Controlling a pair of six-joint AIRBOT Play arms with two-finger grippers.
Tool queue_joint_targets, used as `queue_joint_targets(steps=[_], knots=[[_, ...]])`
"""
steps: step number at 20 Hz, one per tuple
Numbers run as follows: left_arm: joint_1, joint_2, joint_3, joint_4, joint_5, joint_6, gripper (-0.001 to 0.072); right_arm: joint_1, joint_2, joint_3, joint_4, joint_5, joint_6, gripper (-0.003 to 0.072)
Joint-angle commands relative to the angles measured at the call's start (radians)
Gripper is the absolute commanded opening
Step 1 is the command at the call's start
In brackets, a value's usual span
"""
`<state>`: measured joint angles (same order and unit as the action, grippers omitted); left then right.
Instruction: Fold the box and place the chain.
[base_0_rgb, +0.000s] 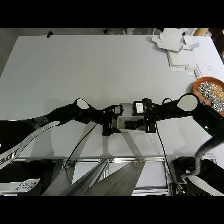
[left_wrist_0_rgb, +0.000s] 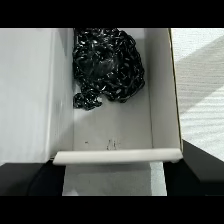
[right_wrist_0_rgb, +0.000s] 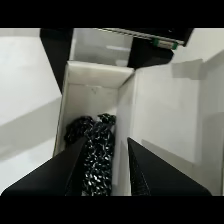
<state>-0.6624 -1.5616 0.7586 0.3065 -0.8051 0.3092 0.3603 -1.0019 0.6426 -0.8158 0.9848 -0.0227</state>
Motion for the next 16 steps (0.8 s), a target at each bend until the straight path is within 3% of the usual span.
queue_joint_targets(steps=[1, 7, 12, 16], knots=[[0.000, 0.000, 0.000, 0.000, 0.000, 0.000, 0.0210, -0.050, 0.074, 0.001, -0.054, 0.036, 0.000, 0.0298], [0.000, 0.000, 0.000, 0.000, 0.000, 0.000, 0.0210, -0.249, 0.174, 0.000, -0.213, 0.070, 0.001, 0.0296], [0.000, 0.000, 0.000, 0.000, 0.000, 0.000, 0.0210, -0.403, 0.110, 0.000, -0.307, 0.074, 0.000, 0.0292], [0.000, 0.000, 0.000, 0.000, 0.000, 0.000, 0.0210, -0.416, 0.000, 0.000, -0.335, 0.049, -0.001, 0.0257]])
